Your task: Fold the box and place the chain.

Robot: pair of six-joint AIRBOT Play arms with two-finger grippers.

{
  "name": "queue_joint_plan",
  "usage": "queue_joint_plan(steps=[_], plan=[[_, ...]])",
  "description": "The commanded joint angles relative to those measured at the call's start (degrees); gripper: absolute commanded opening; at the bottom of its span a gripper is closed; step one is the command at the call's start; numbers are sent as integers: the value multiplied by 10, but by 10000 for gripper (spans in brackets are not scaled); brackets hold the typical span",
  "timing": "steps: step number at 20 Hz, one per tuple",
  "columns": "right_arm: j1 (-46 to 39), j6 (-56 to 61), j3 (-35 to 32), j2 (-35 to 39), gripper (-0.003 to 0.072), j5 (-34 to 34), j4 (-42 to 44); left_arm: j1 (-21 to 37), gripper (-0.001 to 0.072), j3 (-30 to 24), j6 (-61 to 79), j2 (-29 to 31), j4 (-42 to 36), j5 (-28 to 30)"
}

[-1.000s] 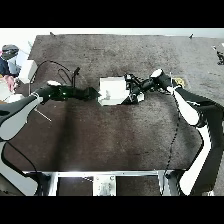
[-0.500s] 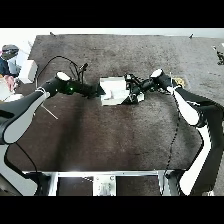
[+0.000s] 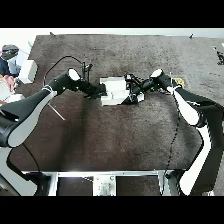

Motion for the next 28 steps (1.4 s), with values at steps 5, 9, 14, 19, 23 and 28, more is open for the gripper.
queue_joint_plan(steps=[5,9,14,19,23,28], plan=[[1,0,0,0,440,0,0,-40,452,103,-173,-52,158,-88],[1,0,0,0,439,0,0,-57,451,123,-230,-56,213,-89],[1,0,0,0,439,0,0,-77,412,125,-321,-56,308,-92],[1,0,0,0,439,0,0,-90,304,184,-349,-103,348,-175],[1,0,0,0,439,0,0,-115,236,237,-367,-128,426,-228],[0,0,0,0,439,0,0,-116,224,236,-369,-140,421,-228]])
